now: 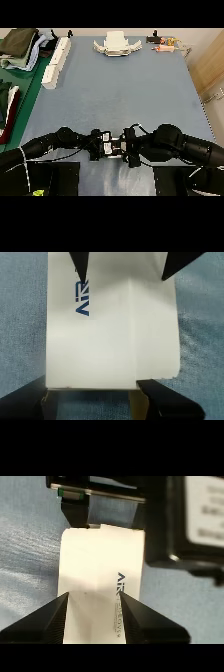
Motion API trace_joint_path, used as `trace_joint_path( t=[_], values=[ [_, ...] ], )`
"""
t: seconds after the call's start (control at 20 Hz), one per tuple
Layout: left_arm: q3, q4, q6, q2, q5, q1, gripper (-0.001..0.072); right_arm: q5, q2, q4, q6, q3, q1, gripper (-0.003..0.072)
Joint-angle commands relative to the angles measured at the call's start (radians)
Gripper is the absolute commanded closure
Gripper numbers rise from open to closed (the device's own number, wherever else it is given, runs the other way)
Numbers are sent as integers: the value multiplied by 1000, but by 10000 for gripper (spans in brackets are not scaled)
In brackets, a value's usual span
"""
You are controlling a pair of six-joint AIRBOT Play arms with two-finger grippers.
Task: Fold the box.
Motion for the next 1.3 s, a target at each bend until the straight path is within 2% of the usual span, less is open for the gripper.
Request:
trace_joint_path(
  t=[0.0,0.15,0.65,0.95,1.25],
  values=[
    [1,0,0,0,0,0,190,11,-33,-53,-6,-2,2,210],
    [1,0,0,0,0,0,190,19,-32,-114,-6,-2,2,210],
    [1,0,0,0,0,0,190,18,-29,-116,14,1,2,237],
    [1,0,0,0,0,0,190,21,42,-126,24,13,1,237],
    [1,0,0,0,0,0,190,23,40,-261,117,13,1,237]
  ],
)
